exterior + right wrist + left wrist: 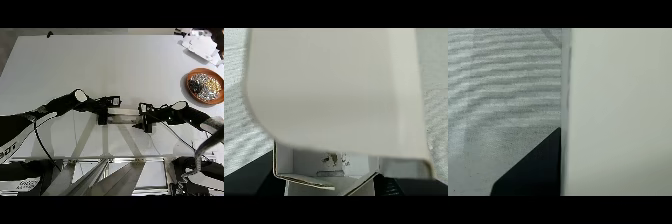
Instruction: Fold the box and place the chain.
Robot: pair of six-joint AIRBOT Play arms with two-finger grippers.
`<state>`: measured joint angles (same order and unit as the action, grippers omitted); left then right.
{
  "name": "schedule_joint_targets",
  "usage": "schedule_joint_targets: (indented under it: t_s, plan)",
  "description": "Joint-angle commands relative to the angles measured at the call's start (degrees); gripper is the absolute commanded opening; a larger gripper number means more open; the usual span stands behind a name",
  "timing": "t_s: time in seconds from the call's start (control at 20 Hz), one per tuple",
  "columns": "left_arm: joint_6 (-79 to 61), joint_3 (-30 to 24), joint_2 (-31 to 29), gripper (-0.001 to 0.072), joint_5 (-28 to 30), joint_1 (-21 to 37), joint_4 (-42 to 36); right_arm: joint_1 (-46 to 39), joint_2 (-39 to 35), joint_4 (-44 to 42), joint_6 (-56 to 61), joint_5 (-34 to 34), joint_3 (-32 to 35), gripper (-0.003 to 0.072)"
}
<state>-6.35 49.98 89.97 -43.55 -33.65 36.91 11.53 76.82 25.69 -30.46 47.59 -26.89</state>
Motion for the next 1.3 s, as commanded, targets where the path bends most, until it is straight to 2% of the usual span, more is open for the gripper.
schedule_joint_targets:
  t_s: [0.0, 0.6, 0.7, 0.75, 0.85, 0.9, 1.05, 1.25]
  plan:
    - [-0.02, 0.04, -0.04, 0.0013, 0.00, -0.02, 0.00, 0.02, 0.04, -0.04, 0.00, -0.04, 0.02, 0.0303]
    - [0.39, 0.04, -0.31, 0.0015, -2.80, 0.11, -0.48, 0.02, 0.04, -0.04, 0.00, -0.04, 0.02, 0.0303]
    - [0.33, 0.02, -1.18, 0.0081, -4.74, 0.09, 0.22, 0.02, 0.04, -0.02, 0.00, -0.04, 0.02, 0.0303]
    - [0.33, 0.04, -1.88, 0.0167, -5.14, 0.09, 0.22, 0.02, 0.04, -0.04, 0.00, -0.07, 0.02, 0.0303]
    - [0.37, 0.04, -3.28, 0.0545, -5.09, 0.13, 0.20, 0.02, 0.04, -0.04, 0.00, -0.04, 0.00, 0.0303]
    - [0.39, 0.04, -3.91, 0.0623, -5.11, 0.13, 0.28, 0.02, 0.04, -0.02, 0.00, -0.04, 0.02, 0.0303]
    - [2.78, 0.04, -6.58, 0.0635, -5.14, 0.28, 2.60, 0.02, 0.04, -0.04, 0.00, -0.02, 0.02, 0.0303]
    - [14.64, 0.04, -13.20, 0.0634, -5.40, 1.77, 14.62, 0.02, 0.04, -0.02, 0.00, -0.04, 0.02, 0.0303]
